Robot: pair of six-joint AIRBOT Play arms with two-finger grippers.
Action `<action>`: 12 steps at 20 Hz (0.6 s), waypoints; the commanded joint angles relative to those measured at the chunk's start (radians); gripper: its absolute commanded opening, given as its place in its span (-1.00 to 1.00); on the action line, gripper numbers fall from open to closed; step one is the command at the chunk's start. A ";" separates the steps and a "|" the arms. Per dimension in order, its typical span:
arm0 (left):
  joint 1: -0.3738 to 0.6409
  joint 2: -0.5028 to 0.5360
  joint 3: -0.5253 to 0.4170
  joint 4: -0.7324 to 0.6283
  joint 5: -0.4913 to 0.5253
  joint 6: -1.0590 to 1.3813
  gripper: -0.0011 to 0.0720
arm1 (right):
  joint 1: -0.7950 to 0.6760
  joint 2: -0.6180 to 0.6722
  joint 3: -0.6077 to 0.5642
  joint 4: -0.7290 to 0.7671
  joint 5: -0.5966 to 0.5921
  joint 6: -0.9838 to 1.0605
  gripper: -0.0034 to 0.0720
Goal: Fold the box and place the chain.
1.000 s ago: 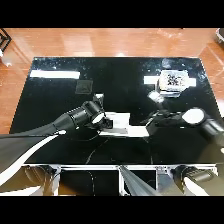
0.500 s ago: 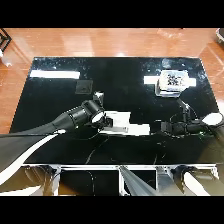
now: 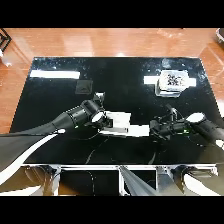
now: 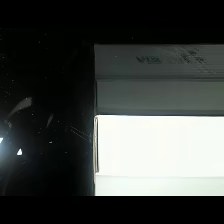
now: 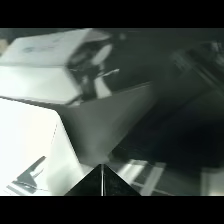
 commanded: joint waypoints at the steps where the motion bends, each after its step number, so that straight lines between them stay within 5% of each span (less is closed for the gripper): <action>1: 0.001 0.000 0.000 -0.006 0.001 0.004 -0.91 | 0.082 -0.029 0.008 0.103 -0.053 -0.031 -0.62; 4: 0.001 0.000 0.000 -0.007 -0.003 0.006 -0.91 | 0.095 -0.029 0.036 0.103 -0.010 -0.035 0.59; 5: 0.001 0.000 0.000 -0.007 -0.005 0.006 -0.91 | 0.095 -0.029 0.053 0.103 0.025 -0.056 0.84; 12: 0.001 0.000 0.000 -0.008 -0.005 0.006 -0.91 | 0.138 -0.029 0.151 0.107 0.137 -0.082 0.83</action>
